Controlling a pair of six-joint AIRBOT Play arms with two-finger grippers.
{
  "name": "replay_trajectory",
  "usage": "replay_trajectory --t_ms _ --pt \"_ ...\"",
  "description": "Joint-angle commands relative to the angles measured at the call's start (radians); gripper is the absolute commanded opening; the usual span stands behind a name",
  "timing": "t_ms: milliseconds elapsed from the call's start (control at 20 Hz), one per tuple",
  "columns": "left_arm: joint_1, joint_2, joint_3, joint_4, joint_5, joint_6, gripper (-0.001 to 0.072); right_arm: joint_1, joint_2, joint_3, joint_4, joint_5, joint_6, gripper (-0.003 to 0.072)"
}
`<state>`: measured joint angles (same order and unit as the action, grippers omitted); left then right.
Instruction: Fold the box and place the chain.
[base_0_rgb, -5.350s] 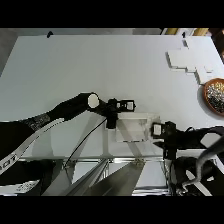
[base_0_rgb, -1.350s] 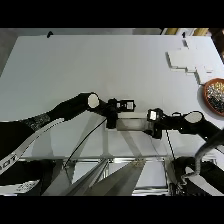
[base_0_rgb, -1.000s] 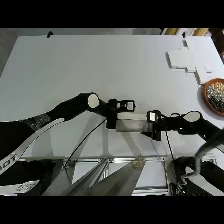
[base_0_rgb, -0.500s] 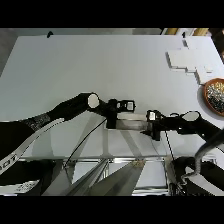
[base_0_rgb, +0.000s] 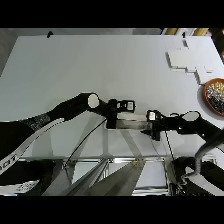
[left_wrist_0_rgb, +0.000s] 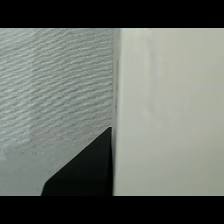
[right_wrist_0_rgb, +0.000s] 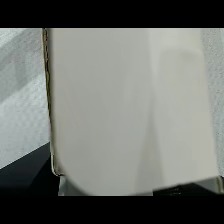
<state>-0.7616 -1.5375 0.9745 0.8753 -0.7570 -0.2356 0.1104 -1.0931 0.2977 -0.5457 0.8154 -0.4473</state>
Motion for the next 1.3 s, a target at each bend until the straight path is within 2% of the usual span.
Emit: replay_trajectory --t_ms 0,900,1050,1100,1200,1250 --pt "0.0 0.0 0.0 0.0 0.001 0.0 0.0013 0.0 0.004 0.0 0.0 -0.025 0.0 0.0394" --pt "0.0 0.0 0.0 0.0 0.001 0.0 0.0013 0.0 0.006 0.0 -0.003 -0.021 0.001 0.0394" --pt "0.0 0.0 0.0 -0.048 -0.011 -0.008 0.0013 0.0 0.006 0.0 -0.003 -0.021 0.001 0.0394" --pt "0.0 0.003 0.0 -0.047 -0.048 -0.014 0.0051 0.0 0.006 0.0 -0.003 -0.021 0.001 0.0394" --pt "0.001 0.013 0.0 -0.044 -0.063 -0.018 0.0272 0.0 0.006 0.0 -0.003 -0.021 0.001 0.0394" --pt "0.004 0.023 0.0 -0.043 -0.061 -0.019 0.0293 0.0 0.006 -0.001 -0.003 -0.021 0.001 0.0394"
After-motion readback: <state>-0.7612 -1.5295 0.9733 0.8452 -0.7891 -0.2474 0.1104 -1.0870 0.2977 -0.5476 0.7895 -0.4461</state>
